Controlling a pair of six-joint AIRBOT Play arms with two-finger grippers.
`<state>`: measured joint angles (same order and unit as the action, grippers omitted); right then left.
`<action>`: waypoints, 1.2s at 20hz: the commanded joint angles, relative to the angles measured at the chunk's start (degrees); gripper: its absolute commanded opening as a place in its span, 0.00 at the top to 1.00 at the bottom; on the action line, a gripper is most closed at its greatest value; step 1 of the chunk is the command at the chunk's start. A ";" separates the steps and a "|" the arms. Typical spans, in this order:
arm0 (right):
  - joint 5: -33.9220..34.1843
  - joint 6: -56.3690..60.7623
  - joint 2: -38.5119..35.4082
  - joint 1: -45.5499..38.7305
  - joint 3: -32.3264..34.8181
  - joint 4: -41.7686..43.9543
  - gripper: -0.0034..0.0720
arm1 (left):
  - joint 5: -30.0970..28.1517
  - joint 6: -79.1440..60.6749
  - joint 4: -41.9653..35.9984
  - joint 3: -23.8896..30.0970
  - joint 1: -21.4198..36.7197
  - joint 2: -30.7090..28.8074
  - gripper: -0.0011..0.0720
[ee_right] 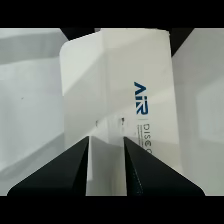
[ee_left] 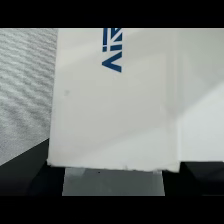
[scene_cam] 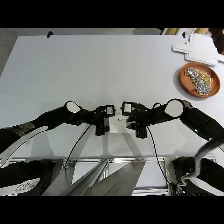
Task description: Fold the box and place the chain.
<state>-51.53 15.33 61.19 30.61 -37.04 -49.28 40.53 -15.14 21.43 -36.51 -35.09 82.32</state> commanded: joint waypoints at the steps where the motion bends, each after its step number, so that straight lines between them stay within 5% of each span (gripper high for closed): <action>1: 1.95 -0.96 -0.20 0.50 0.33 0.00 0.62 | 0.00 -0.02 0.00 -0.02 0.00 0.02 0.64; 8: 6.10 -1.07 -0.20 0.50 0.33 -4.20 0.64 | 0.00 -0.02 0.00 -0.02 0.00 0.02 0.64; 10: 6.23 -1.14 -0.20 0.50 0.33 -4.31 0.75 | 0.00 -0.02 0.00 -0.02 0.00 0.02 0.64; 13: 6.23 -1.29 -0.72 0.50 0.33 -4.28 0.76 | 0.00 -0.02 0.00 -0.02 0.00 0.02 0.64; 15: 6.25 -1.31 -1.60 0.50 0.33 -4.26 0.88 | 0.00 -0.02 0.00 -0.02 0.00 0.02 0.64; 24: 8.33 -1.27 -2.03 0.50 0.33 -2.69 0.90 | 0.00 -0.02 0.00 -0.02 -0.02 0.02 0.64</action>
<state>-43.94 14.06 59.24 31.09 -36.71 -52.93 40.29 -15.05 21.30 -36.53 -35.05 82.32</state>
